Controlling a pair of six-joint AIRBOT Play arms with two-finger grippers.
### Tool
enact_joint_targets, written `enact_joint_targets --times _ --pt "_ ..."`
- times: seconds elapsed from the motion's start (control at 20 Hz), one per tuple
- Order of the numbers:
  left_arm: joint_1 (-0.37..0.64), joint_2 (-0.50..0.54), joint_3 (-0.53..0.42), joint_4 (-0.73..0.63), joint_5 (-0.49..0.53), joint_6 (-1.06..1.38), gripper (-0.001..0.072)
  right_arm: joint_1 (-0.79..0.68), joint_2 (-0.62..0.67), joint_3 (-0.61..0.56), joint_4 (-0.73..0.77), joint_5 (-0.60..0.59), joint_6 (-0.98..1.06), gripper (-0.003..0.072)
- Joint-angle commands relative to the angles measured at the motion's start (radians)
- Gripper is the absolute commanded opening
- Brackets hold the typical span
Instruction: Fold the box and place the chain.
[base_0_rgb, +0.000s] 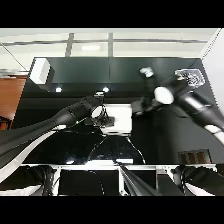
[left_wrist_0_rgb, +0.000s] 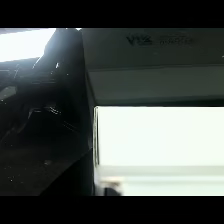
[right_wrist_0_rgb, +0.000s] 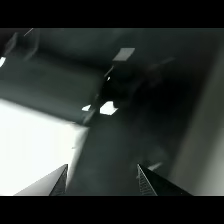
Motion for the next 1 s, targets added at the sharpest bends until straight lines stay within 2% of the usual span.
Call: enact_joint_targets --times 0.0,0.1,0.25,0.3,0.35,0.45,0.5,0.65,0.7,0.75,0.8,0.85,0.95 --pt "0.000 0.000 0.000 0.001 -0.001 0.000 0.0027 -0.137 0.086 -0.019 -0.416 -0.048 -0.032 0.0509" --pt "0.000 0.000 0.000 0.001 -0.001 -0.001 0.0027 -0.291 0.079 -0.092 -0.461 -0.274 -0.032 0.0509" --pt "0.000 0.000 0.000 0.001 0.000 0.000 0.0027 -0.531 0.015 -0.195 -0.381 -0.641 0.042 0.0530" --pt "0.000 0.000 0.000 0.001 0.000 0.000 0.0027 -0.589 -0.032 -0.192 -0.314 -0.696 0.038 0.0720" --pt "0.001 0.000 0.000 0.001 0.000 -0.001 0.0027 -0.635 -0.092 -0.171 -0.225 -0.726 0.010 0.0720" --pt "0.001 0.000 0.000 0.001 0.000 -0.001 0.0027 -0.681 -0.222 -0.057 -0.103 -0.697 -0.085 0.0720" --pt "0.001 0.000 0.000 0.001 0.000 0.000 0.0027 -0.690 -0.286 0.028 -0.095 -0.653 -0.087 0.0720" --pt "0.001 0.000 0.000 0.001 -0.001 0.000 0.0027 -0.726 -0.502 0.359 -0.095 -0.400 0.023 0.0715" --pt "0.001 0.000 0.000 0.001 -0.001 0.000 0.0028 -0.739 -0.564 0.456 -0.092 -0.310 0.048 0.0614" --pt "0.001 0.000 0.000 0.001 -0.001 0.000 0.0027 -0.750 -0.621 0.541 -0.092 -0.232 0.052 0.0604" --pt "0.001 0.000 0.000 0.001 0.000 0.000 0.0028 -0.756 -0.661 0.599 -0.092 -0.181 0.052 0.0603" --pt "0.001 0.000 0.000 0.001 0.000 0.000 0.0027 -0.763 -0.694 0.641 -0.092 -0.143 0.054 0.0564" --pt "0.001 0.000 0.000 0.001 0.000 0.000 0.0028 -0.774 -0.723 0.659 -0.090 -0.132 0.083 0.0558"
